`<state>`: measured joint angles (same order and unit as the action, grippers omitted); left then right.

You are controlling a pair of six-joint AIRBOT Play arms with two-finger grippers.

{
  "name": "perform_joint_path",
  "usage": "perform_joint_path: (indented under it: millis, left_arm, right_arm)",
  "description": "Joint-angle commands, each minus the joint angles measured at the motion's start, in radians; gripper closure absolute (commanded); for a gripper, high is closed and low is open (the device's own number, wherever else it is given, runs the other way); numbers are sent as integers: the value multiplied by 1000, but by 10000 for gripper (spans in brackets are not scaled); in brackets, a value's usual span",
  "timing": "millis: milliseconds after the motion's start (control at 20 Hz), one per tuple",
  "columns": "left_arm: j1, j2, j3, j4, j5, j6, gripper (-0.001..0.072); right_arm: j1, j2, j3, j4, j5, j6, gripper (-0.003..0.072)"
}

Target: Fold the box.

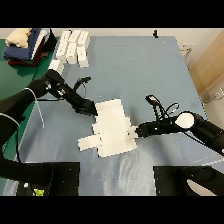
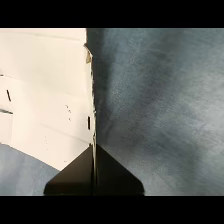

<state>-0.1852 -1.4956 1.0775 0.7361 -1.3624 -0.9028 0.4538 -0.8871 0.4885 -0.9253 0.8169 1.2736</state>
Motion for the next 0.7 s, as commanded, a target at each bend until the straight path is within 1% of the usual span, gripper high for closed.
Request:
perform_joint_path:
  millis: [0, 100, 250, 300, 350, 400, 450, 550, 600, 650]
  left_arm:
    - [-68, -54, 0, -63, 28, 45, 50]
    - [-92, -78, 0, -102, 28, 82, 50]
    - [-107, -111, 6, -125, 30, 108, 51]
    - [-107, -114, 9, -134, 31, 125, 87]
    - [-106, -113, 13, -141, 27, 150, 226]
    - [-106, -113, 16, -147, 23, 165, 291]
    - [-106, -113, 18, -151, 14, 180, 306]
    - [-106, -113, 18, -153, 0, 192, 309]
    - [-106, -113, 18, -151, -15, 206, 461]
    - [-106, -113, 18, -149, -27, 216, 543]
  right_arm:
    - [2, 1, 0, -3, -6, 1, 685]
    - [3, 1, 0, -2, -6, 2, 685]
    - [3, 1, 0, -2, -6, 2, 685]
    - [3, 1, 0, -1, -6, 2, 685]
    - [3, 1, 0, 2, -6, 2, 685]
    - [3, 1, 0, 2, -6, 2, 685]
    - [3, 1, 0, 2, -6, 2, 685]
    - [3, 1, 0, 2, -5, 2, 685]
    - [3, 1, 0, 2, -5, 2, 685]
    - [3, 1, 0, 2, -5, 2, 685]
